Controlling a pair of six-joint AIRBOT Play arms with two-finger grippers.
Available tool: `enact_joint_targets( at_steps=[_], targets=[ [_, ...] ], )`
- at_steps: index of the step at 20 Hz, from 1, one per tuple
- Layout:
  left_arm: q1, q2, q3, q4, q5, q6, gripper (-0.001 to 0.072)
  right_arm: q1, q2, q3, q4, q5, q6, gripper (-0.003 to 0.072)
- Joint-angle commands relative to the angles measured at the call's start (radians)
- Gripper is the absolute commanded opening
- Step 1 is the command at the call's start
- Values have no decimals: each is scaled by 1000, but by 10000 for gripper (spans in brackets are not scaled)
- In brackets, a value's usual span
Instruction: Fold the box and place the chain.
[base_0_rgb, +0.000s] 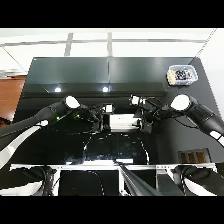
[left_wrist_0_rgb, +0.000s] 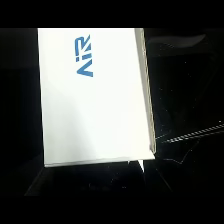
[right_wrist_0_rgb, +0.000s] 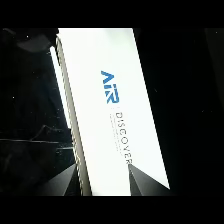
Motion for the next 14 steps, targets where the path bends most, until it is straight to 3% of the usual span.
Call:
enact_joint_targets(
  at_steps=[1, 4, 5, 6, 14],
  targets=[
    [-1, -1, 1, 0, 0, -1, 378, 0, 11, 5, 4, 5, 3, 373],
    [-1, -1, 1, 0, 0, -1, 378, 0, 28, 6, 4, 8, 3, 371],
    [-1, -1, 1, 0, 0, -1, 378, 0, 27, 6, 4, 8, 3, 291],
    [-1, -1, 1, 0, 0, -1, 378, 0, 27, 6, 4, 8, 3, 257],
    [-1, -1, 1, 0, 0, -1, 378, 0, 27, 6, 3, -18, 3, 214]
  ],
)
